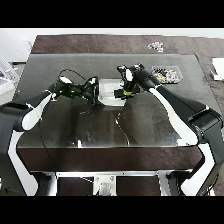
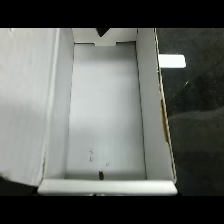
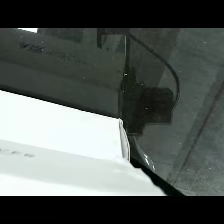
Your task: Fold the box and place the chain.
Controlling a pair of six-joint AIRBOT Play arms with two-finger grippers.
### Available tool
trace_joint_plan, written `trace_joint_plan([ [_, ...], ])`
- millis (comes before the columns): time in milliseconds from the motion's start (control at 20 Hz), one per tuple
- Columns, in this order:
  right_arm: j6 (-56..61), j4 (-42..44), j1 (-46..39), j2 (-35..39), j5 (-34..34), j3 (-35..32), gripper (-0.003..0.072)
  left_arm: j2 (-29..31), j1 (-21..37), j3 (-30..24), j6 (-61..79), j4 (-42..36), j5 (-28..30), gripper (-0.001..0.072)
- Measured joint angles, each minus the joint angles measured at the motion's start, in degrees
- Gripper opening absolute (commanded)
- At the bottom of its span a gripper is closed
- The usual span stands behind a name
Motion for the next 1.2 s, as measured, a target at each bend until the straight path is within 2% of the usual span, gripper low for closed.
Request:
trace_joint_plan([
  [150,0.3,-0.1,0.4,0.0,0.5,0.1,0.0106,0.0,0.0,0.0,0.0,0.0,-0.1,0.0487],
  [250,0.5,-0.2,0.6,0.0,0.6,0.1,0.0025,0.0,0.0,0.0,-0.2,0.0,0.0,0.0487],
  [550,0.4,-0.3,1.0,0.0,1.5,0.1,0.0017,0.0,0.0,0.0,-0.1,0.1,-0.1,0.0487],
  [600,0.5,-0.3,1.0,0.0,1.6,0.1,0.0098,0.0,0.0,0.0,0.0,0.1,-0.1,0.0487],
  [700,0.2,-0.2,1.1,-0.1,2.6,0.1,0.0487,0.0,0.0,0.0,0.6,0.2,0.1,0.0487],
  [750,0.5,-0.2,1.0,0.0,2.5,0.2,0.0544,0.0,0.0,0.0,0.5,0.3,-0.1,0.0487],
  [1200,1.3,-1.9,1.0,1.6,5.6,6.8,0.0544,0.0,0.0,0.0,0.0,-0.2,0.3,0.0487],
])
